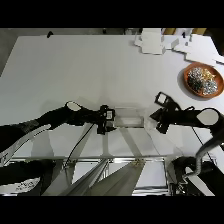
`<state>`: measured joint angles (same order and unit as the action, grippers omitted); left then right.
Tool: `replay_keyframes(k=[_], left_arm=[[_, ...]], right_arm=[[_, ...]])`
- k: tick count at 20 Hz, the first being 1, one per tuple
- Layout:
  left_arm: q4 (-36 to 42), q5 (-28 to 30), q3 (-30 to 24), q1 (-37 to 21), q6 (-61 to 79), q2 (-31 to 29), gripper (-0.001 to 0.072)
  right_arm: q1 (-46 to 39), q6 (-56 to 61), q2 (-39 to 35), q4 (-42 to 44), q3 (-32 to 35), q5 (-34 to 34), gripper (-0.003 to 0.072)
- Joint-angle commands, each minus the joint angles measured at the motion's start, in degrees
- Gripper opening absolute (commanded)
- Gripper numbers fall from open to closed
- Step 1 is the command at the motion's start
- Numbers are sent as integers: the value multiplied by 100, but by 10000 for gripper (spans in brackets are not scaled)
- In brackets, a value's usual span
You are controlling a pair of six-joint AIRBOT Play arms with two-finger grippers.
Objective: Fold the box and place the chain.
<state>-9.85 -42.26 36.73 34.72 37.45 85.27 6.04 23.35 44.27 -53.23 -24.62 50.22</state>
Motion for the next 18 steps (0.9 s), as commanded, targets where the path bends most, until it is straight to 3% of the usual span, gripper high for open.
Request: replay_keyframes(k=[1, 4, 10, 15, 18], left_arm=[[-2, 2, 4, 2, 0, -4, 214], [-2, 0, 4, 2, 0, -4, 214], [-2, 2, 4, 2, 0, -4, 214], [-2, 2, 4, 2, 0, -4, 214], [-2, 0, 4, 2, 0, -4, 214]], right_arm=[[-675, 1394, -74, -140, 0, -516, 21], [-1141, 2009, 4, -190, 0, -702, 20], [-1176, 3335, 811, -398, 0, -551, 20], [-1176, 3672, 1429, -310, 160, -157, 20], [-1176, 3388, 1464, 323, 369, 22, 20]])
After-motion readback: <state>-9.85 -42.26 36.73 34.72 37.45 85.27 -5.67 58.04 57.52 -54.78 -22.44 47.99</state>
